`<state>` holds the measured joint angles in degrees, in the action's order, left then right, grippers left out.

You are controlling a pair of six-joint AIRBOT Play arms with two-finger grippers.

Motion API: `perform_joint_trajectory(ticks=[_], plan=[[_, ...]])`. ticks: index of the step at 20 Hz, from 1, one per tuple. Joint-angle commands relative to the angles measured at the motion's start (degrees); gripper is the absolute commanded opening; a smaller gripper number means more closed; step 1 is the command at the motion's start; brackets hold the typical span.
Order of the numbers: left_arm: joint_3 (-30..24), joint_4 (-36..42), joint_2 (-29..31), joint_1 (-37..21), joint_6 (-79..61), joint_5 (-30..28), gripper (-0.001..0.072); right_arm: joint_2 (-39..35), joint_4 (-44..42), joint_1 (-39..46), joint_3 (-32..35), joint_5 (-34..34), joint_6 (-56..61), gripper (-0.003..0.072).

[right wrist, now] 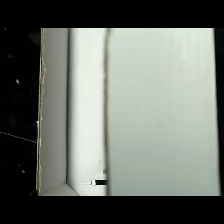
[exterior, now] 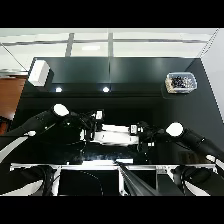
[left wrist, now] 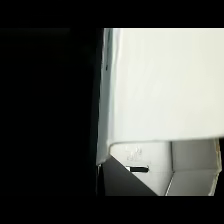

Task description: Fold the box and place the chain.

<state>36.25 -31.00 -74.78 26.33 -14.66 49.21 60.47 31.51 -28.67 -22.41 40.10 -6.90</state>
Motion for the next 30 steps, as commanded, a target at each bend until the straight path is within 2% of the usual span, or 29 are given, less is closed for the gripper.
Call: perform_joint_trajectory(ticks=[1,18,21,22,23,25,26,27,28,30], plan=[[0.0,0.0,0.0,0.0,0.1,-0.1,0.0029,0.7,0.0,0.0,0.1,-1.4,-1.1,0.0701],[0.0,0.0,0.0,0.0,0.1,-0.1,0.0029,3.1,0.1,0.0,0.1,-3.0,-3.5,0.0699],[0.0,0.0,0.0,0.0,0.1,0.5,0.0029,3.1,0.1,0.0,0.1,-3.0,-3.5,0.0668],[0.0,0.0,0.0,0.0,0.1,0.5,0.003,3.1,0.1,0.0,0.1,-2.9,-3.5,0.0534],[0.0,0.0,0.0,0.0,0.1,0.5,0.0032,3.1,0.2,0.0,0.1,-2.8,-3.5,0.0437],[0.0,0.0,0.0,0.0,0.8,0.6,0.0034,3.1,0.2,0.0,0.1,-2.8,-3.5,0.042],[0.0,0.0,0.0,0.0,2.0,0.7,0.0088,3.1,0.2,0.0,0.1,-2.7,-3.5,0.042],[0.0,-0.1,0.1,0.0,3.2,1.0,0.0238,3.1,0.2,0.0,0.1,-2.6,-3.5,0.042],[0.1,-0.1,0.2,-0.1,3.9,1.2,0.0358,3.1,0.2,0.0,0.1,-2.3,-3.5,0.042],[0.7,-1.7,1.0,-0.8,4.7,3.3,0.0477,3.1,0.5,0.0,0.1,-1.2,-3.5,0.042]])
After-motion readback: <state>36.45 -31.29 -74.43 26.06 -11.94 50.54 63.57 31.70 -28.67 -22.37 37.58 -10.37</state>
